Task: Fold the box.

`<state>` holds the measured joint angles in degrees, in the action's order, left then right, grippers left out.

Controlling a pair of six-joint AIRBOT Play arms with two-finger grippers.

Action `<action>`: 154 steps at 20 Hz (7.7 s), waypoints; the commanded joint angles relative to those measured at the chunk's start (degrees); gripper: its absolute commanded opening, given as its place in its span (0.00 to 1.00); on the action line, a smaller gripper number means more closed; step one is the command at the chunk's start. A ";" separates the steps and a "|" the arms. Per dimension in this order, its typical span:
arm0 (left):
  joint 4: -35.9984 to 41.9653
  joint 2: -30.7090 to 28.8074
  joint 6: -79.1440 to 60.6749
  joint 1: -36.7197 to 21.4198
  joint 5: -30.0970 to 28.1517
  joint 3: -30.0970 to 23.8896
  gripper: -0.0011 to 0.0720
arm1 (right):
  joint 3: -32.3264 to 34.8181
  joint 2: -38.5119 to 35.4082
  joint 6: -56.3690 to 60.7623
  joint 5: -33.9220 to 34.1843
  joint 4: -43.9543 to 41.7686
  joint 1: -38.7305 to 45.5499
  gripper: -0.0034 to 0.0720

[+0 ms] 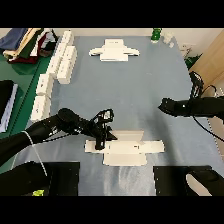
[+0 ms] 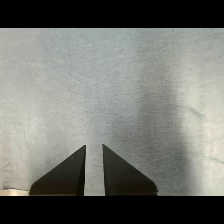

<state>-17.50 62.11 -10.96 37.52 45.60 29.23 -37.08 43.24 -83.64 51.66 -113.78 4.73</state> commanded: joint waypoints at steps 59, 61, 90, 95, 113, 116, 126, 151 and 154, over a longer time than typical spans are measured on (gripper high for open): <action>-0.11 0.04 0.04 0.02 -0.57 -0.44 0.03 | 11.30 8.48 20.33 6.67 52.15 -81.57 0.98; -0.11 0.04 0.04 0.02 -0.55 -0.44 0.03 | 10.82 8.28 22.27 6.21 52.17 -81.64 0.98; -0.11 0.04 0.04 0.02 -0.55 -0.44 0.03 | 14.23 -15.43 1.55 8.20 34.18 -64.48 1.00; -0.11 0.04 0.04 0.02 -0.50 -0.44 0.03 | 19.58 -13.77 -2.58 2.67 21.46 -69.64 1.00; -0.11 0.04 0.04 0.02 -0.55 -0.44 0.03 | 14.40 -4.04 -0.52 -1.44 41.00 -69.64 1.00; -0.11 0.04 0.04 0.02 -0.52 -0.44 0.03 | 13.86 -4.50 2.47 -0.35 43.67 -69.64 1.00; -0.11 0.04 0.04 0.02 -0.52 -0.44 0.03 | 13.79 -6.58 13.46 3.37 48.30 -69.61 1.00; -0.11 0.04 0.04 0.02 -0.52 -0.44 0.03 | 16.57 -9.33 -58.62 -2.84 1.14 -31.52 1.00; -0.11 0.04 0.04 0.02 -0.52 -0.44 0.03 | 16.57 -5.18 -65.70 -2.25 -3.43 -29.09 1.00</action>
<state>-17.61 62.11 -10.92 37.52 45.10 28.75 -20.56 35.48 -137.03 48.90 -108.81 -28.18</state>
